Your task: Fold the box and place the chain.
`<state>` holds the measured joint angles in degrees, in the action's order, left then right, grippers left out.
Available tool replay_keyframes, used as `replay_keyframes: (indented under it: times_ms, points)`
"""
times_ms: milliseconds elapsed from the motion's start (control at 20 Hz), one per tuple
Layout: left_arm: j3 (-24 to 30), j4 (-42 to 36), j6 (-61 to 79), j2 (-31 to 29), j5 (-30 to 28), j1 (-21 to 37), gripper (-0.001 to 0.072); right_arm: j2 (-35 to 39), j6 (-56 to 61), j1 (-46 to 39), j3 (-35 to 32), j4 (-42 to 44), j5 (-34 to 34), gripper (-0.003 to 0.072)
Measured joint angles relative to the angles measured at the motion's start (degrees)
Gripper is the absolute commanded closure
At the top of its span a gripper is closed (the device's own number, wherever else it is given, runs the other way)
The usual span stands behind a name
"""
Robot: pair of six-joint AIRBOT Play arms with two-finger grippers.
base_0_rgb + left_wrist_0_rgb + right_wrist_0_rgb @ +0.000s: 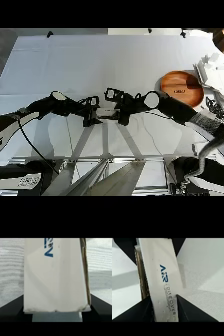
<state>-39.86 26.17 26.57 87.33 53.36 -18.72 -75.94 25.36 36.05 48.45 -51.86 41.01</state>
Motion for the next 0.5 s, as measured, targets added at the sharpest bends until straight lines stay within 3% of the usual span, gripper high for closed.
replay_keyframes:
  times_ms: [50, 350, 450, 500]
  points:
    - [0.0, 0.0, 0.0, 0.0, 0.0, 0.0, 0.0496, 0.0, 0.0, 0.0, -0.2, 0.0, 0.2, 0.0199]
    - [0.0, 0.0, 0.0, 0.0, 0.0, 0.0, 0.0496, 0.0, 0.1, 0.0, -0.6, 0.1, 0.0, 0.0197]
    - [0.0, 0.0, 0.0, 0.0, 0.0, 0.0, 0.0496, 0.0, 0.1, 0.0, -0.6, 0.1, 0.3, 0.0033]
    - [0.0, 0.0, 0.0, 0.0, 0.0, 0.0, 0.0496, 0.1, 0.2, 0.0, -0.7, 0.0, 0.3, 0.0022]
